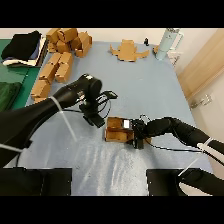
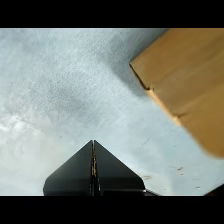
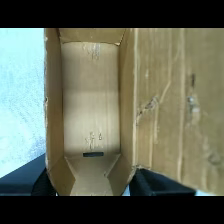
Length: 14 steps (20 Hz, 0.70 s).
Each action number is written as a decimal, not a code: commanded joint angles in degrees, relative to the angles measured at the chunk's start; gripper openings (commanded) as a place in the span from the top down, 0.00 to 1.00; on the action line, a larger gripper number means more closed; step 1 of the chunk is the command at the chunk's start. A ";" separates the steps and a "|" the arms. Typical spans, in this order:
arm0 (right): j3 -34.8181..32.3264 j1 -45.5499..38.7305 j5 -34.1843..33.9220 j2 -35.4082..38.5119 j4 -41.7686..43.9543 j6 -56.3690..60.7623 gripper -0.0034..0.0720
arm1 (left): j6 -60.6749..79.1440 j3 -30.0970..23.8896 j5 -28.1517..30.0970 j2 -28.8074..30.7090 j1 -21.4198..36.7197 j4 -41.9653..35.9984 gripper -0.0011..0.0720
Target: Fold the box.
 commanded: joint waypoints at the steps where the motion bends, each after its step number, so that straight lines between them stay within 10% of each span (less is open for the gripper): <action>1: -0.02 0.02 0.00 -0.02 0.00 0.02 0.19 | 14.12 -13.31 12.66 8.94 3.30 -7.13 0.97; 9: -0.02 0.02 0.02 -0.02 0.00 0.02 0.19 | 53.13 -32.26 27.61 18.23 6.86 -27.32 0.96; 11: -0.02 0.02 0.02 -0.02 0.00 0.02 0.19 | 68.76 -34.95 31.80 18.23 7.61 -37.07 0.02; 14: -0.02 0.02 0.00 -0.02 0.00 0.02 0.19 | 90.01 -38.95 39.74 17.88 7.72 -51.87 0.03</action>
